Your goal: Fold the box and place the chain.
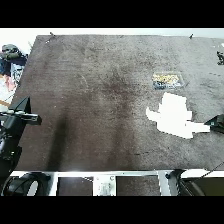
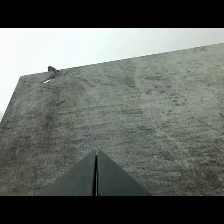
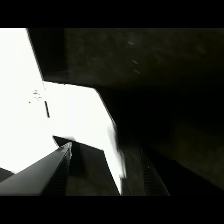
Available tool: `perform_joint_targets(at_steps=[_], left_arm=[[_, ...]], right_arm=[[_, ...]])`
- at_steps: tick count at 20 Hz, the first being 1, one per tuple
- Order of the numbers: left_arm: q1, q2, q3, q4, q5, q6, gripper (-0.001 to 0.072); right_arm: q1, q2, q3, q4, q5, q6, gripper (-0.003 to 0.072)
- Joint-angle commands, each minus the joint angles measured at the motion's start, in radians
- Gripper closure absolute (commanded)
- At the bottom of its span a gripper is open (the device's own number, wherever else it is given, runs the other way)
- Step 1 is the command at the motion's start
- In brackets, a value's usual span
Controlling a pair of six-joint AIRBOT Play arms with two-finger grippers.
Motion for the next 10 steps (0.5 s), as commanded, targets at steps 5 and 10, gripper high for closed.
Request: perform_joint_targets(at_steps=[5,10], left_arm=[[0.0,0.0,0.0,0.0,0.0,0.0,0.0697],[0.0,0.0,0.0,0.0,0.0,0.0,0.0697]], right_arm=[[0.035,-0.15,0.037,0.086,0.167,-0.135,0.0299],[0.036,-0.182,0.036,0.131,0.199,-0.201,0.0547]])
